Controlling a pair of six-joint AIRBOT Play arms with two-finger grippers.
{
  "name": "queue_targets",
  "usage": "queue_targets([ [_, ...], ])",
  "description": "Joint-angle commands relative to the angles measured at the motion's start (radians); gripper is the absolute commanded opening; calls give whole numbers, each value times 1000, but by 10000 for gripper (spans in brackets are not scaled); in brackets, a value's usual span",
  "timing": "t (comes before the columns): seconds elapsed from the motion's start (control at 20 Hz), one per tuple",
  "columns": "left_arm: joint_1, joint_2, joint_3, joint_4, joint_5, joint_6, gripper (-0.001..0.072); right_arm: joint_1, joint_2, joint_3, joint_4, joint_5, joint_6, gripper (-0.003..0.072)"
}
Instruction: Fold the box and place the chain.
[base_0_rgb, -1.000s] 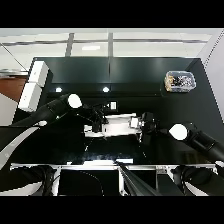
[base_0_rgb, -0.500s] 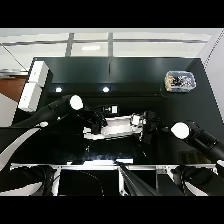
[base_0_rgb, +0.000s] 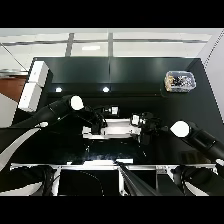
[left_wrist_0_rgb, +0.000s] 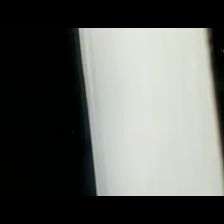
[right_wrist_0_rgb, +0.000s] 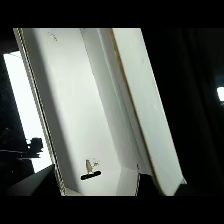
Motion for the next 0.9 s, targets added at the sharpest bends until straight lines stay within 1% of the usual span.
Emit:
queue_targets([
  [0.0,-1,0,1,0,3,0,31,-31,-37,0,79,11,-82,694],
  [0.15,-1,0,1,0,5,0,31,-82,-48,0,207,74,-187,695],
  [0.3,-1,0,1,1,5,-1,31,-83,-82,-3,239,114,-195,695],
  [0.5,-1,0,1,0,5,-1,31,-83,-148,-3,302,127,-287,694],
  [0.7,-1,0,1,0,5,-1,31,-83,-190,-3,295,128,-362,694],
  [0.85,-1,0,1,0,5,-1,32,-83,-216,-3,233,117,-406,694],
])
